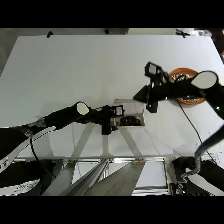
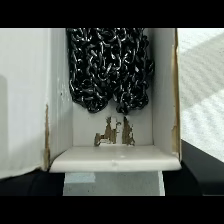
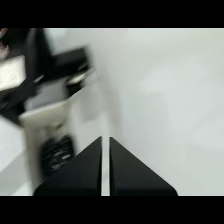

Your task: Fold the box and place the chain.

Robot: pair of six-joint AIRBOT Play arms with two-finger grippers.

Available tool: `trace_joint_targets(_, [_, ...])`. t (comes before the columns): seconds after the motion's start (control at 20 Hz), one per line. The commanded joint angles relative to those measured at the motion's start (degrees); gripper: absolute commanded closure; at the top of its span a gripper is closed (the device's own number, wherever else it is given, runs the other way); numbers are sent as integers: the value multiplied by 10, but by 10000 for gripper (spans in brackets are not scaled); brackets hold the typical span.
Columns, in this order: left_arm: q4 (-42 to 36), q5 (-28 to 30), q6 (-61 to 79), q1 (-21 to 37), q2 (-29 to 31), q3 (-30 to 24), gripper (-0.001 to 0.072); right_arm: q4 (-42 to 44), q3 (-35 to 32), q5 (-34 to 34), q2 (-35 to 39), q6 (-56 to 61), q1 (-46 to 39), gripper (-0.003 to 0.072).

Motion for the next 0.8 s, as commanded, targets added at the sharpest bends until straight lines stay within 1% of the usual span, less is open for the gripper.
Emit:
trace_joint_targets(0.0, [0, 0, 0, 0, 0, 0, 620, -1, 84, 15, -41, 7, -28, 651])
trace_joint_targets(0.15, [0, 0, 0, 0, 0, 0, 620, 6, 104, 25, -130, 8, -26, 653])
trace_joint_targets(0.25, [0, 0, 0, 0, 0, 0, 620, 16, 105, 48, -183, 7, -19, 675])
trace_joint_targets(0.4, [0, 0, 0, 0, 0, 0, 620, 14, 105, 94, -239, 7, -16, 676])
trace_joint_targets(0.55, [0, 0, 0, 0, 0, 0, 620, 12, 105, 127, -256, 3, -16, 676])
trace_joint_targets(0.75, [0, 0, 0, 0, 0, 0, 620, 15, 105, 176, -229, -9, -12, 676])
